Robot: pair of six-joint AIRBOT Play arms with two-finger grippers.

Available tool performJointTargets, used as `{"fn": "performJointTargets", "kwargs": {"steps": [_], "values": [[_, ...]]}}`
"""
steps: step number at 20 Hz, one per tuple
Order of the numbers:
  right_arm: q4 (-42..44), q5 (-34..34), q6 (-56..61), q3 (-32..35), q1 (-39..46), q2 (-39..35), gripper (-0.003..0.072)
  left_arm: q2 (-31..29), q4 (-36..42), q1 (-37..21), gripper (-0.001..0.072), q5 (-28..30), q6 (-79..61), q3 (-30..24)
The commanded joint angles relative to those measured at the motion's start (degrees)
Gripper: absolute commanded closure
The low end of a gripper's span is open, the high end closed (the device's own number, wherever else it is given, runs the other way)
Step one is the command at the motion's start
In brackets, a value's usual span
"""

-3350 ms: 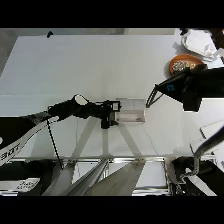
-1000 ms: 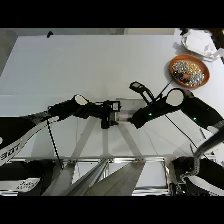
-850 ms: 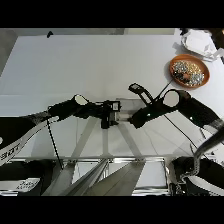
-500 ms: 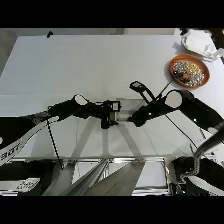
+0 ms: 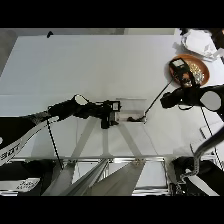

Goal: Fold the box and place the chain.

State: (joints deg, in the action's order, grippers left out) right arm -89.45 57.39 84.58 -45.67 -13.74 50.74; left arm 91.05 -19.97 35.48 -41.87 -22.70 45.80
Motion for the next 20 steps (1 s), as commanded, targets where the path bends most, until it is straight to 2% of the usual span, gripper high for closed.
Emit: {"fn": "performJointTargets", "kwargs": {"steps": [1,5,9,11,13,14,17,20], "values": [[-1.4,-3.7,2.4,-0.1,5.7,5.6,0.0383,0.0,0.0,0.0,0.0396,0.0,0.0,0.0],[-1.4,-9.9,2.1,-0.5,5.7,16.2,0.0383,0.0,0.0,0.0,0.0396,0.0,0.0,0.0],[-2.0,-9.4,1.9,-6.6,5.7,25.1,0.0383,0.0,0.0,0.0,0.0396,0.0,0.0,0.0],[-2.1,-7.0,1.9,-10.9,5.7,29.5,0.0345,0.0,0.0,0.0,0.0396,0.0,0.0,0.0],[-2.1,-4.2,0.6,-13.9,5.7,33.4,0.0235,0.0,0.0,0.0,0.0396,0.0,0.0,0.0],[-2.1,-3.8,0.6,-14.6,5.7,34.8,0.0226,0.0,0.0,0.0,0.0396,0.0,0.0,0.0],[-1.8,-4.2,0.7,-14.7,5.7,37.0,0.0232,0.0,0.0,0.0,0.0396,0.0,0.0,0.0],[-1.8,-3.8,1.0,-14.7,5.7,38.5,0.0276,0.0,0.0,0.0,0.0396,0.0,0.0,0.0]]}}
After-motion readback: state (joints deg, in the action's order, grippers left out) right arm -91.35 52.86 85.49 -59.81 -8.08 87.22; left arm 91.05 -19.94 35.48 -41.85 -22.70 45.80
